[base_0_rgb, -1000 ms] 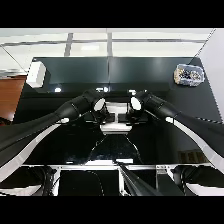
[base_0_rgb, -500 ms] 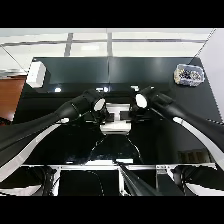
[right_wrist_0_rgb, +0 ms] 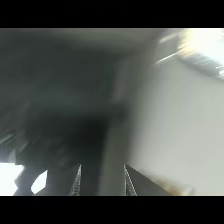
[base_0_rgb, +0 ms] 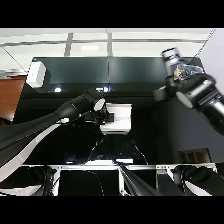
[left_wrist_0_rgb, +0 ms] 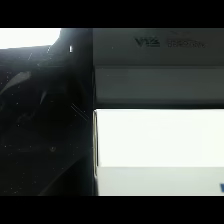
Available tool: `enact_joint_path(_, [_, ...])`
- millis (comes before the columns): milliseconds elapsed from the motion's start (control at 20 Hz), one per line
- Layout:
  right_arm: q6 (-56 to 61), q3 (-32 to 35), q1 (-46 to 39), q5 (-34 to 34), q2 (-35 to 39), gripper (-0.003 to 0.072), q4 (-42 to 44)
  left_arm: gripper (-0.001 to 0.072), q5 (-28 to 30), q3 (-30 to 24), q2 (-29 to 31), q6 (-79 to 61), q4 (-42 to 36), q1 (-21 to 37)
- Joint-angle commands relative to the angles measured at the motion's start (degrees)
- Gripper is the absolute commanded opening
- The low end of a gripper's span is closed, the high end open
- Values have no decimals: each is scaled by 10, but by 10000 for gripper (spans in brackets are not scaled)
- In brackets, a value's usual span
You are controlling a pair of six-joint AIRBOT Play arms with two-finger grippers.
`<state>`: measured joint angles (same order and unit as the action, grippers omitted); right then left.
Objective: Fold the box and place the chain.
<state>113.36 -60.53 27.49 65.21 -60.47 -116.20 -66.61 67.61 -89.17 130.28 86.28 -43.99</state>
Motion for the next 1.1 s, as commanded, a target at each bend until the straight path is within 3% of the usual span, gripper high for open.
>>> enact_joint_path(0, [5,39,-144,-196,0,317,-76,27,1,0,0,0,0,0])
enact_joint_path(50, [34,45,-194,-257,-18,320,-52,27,1,0,0,0,0,0])
enact_joint_path(100, [63,44,-242,-304,-48,609,-18,27,1,0,0,0,0,0])
enact_joint_path(150, [66,41,-280,-349,-81,716,29,27,1,0,0,0,0,0])
enact_joint_path(250, [65,1,-338,-406,-167,713,152,27,1,0,0,0,0,1])
enact_joint_path(300, [61,-41,-354,-393,-216,712,164,27,1,0,0,0,0,1])
enact_joint_path(400, [54,-174,-378,-280,-325,711,180,27,0,0,0,0,0,0])
enact_joint_path(550, [-15,-379,-406,-132,-470,709,274,27,0,0,0,0,0,1])
enact_joint_path(600, [-18,-425,-411,-101,-502,606,281,27,2,0,0,0,0,1])
enact_joint_path(650, [-18,-462,-416,-77,-529,571,281,27,2,0,0,0,0,1])
enact_joint_path(750, [-18,-493,-423,-65,-558,571,281,27,0,0,0,0,0,0])
enact_joint_path(950, [-18,-494,-427,-95,-579,571,291,27,0,0,0,0,0,1])
enact_joint_path(1000, [-18,-494,-427,-99,-583,513,301,27,0,0,0,0,0,1])
enact_joint_path(1050, [-28,-494,-427,-99,-588,381,322,27,0,0,0,0,0,1])
